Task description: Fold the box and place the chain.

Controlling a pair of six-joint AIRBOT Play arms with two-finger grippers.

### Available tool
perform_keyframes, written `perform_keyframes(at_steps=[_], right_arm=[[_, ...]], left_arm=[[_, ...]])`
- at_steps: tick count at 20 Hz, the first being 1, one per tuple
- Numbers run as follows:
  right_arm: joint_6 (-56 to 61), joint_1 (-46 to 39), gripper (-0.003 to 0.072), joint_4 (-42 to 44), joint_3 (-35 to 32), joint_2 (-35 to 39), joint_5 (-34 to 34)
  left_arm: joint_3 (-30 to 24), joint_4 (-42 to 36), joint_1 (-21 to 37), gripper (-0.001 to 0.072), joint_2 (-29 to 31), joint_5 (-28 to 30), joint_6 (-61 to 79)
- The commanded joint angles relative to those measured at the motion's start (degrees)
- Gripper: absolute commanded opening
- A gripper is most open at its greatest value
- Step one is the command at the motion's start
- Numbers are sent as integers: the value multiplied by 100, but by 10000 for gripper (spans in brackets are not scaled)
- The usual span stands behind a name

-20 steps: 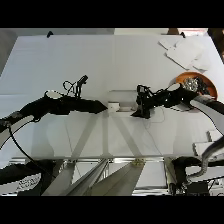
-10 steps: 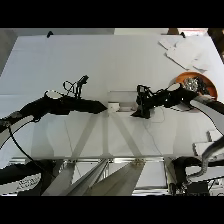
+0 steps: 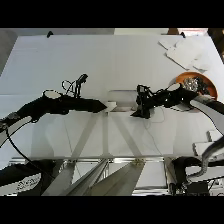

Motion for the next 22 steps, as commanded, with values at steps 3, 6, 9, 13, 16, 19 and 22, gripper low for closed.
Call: perform_keyframes(at_steps=[3, 6, 9, 13, 16, 19, 22], right_arm=[[-2, 4, 519, -2, 2, -2, 2], [-2, 4, 519, -2, 2, -2, 2], [-2, 4, 519, -2, 2, 0, 2], [-2, 4, 519, -2, 2, 0, 2], [-2, 4, 519, -2, 2, 0, 2], [-2, 4, 519, -2, 2, 0, 2], [-2, 4, 519, -2, 2, -2, 4]], left_arm=[[0, 2, -83, 439, 22, 337, 9], [0, -20, -125, 439, 20, 415, -2], [0, -11, -208, 437, 22, 590, -7], [13, -24, -455, 438, 22, 984, -11], [15, -52, -579, 438, 22, 999, -31], [22, -275, -616, 438, 22, 1185, -28], [33, -267, -667, 438, 22, 1329, -31]])
